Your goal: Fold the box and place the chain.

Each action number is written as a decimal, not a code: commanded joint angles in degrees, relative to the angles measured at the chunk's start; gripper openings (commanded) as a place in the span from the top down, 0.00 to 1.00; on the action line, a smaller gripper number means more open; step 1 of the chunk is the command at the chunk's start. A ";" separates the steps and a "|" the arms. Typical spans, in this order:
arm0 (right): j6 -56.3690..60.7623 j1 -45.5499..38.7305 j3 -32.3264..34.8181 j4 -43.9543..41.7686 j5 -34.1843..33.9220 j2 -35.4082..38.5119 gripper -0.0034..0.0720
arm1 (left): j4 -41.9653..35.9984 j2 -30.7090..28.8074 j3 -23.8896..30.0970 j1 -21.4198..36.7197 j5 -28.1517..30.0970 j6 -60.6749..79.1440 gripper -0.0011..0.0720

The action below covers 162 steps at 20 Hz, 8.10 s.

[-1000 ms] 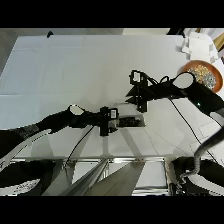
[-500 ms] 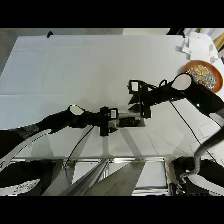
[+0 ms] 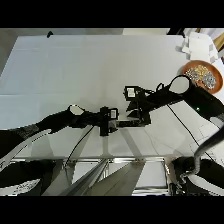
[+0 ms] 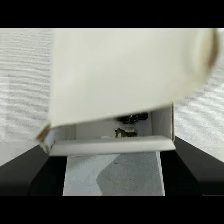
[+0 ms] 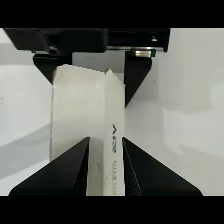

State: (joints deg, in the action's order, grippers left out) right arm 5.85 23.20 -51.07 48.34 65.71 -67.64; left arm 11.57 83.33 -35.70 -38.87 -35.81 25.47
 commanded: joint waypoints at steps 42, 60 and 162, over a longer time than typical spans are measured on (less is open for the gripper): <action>10.84 5.42 3.82 12.96 -5.99 1.18 0.77 | 0.00 -0.02 0.00 -0.02 0.02 0.02 0.64; 10.86 5.40 3.82 12.94 -6.80 2.80 0.92 | 0.00 -0.02 0.00 -0.02 0.02 0.02 0.64; 12.20 2.43 12.00 -6.64 -14.69 9.40 0.95 | 0.00 -0.02 0.00 -0.02 0.00 0.02 0.64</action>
State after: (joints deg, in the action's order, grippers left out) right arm 18.00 27.40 -39.33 46.50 53.15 -58.30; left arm 11.55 83.33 -35.70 -38.96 -35.81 25.50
